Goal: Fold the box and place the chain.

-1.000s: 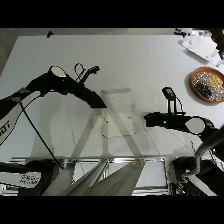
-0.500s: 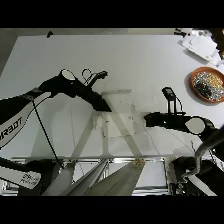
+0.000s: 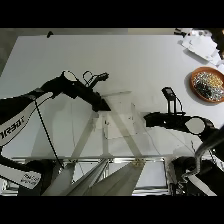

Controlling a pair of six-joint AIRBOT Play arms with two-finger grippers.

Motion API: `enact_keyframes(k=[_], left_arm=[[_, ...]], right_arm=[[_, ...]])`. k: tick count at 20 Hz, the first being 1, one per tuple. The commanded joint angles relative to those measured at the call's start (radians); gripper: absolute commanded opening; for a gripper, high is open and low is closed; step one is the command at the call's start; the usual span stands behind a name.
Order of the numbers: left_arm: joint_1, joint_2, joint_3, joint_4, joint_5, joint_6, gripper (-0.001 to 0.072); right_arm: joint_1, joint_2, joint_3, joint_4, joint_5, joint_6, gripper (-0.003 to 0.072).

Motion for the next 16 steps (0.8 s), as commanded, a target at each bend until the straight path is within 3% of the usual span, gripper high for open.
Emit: enact_keyframes(k=[1,3,4,6,8,11,13,16], left_arm=[[-0.004,0.016,0.0,0.026,-0.011,0.032,-0.0001],[-0.022,0.055,0.0,0.087,0.025,0.032,-0.0002],[-0.039,0.083,0.0,0.134,0.044,0.031,-0.0003],[-0.083,0.139,0.0,0.22,0.064,0.019,-0.0003],[-0.132,0.188,0.0,0.252,0.093,-0.036,-0.0005],[-0.216,0.278,-0.009,0.304,0.169,-0.072,-0.0007],[-0.258,0.349,-0.053,0.298,0.237,-0.083,-0.0007],[-0.277,0.483,-0.247,0.175,0.352,-0.072,-0.0007]], right_arm=[[0.001,0.001,0.0,0.0,-0.005,0.002,0.0012],[0.0,0.001,0.001,0.0,-0.005,0.002,0.0015],[0.0,0.001,0.005,-0.001,-0.002,0.001,0.0063],[0.0,0.002,0.044,-0.014,0.036,-0.003,0.0263],[-0.001,0.002,0.133,-0.109,0.158,0.0,0.0454],[-0.002,0.027,0.29,-0.306,0.414,0.038,0.0462],[-0.002,0.105,0.331,-0.405,0.496,0.037,0.046],[-0.002,0.304,0.33,-0.659,0.604,0.104,0.0457]])
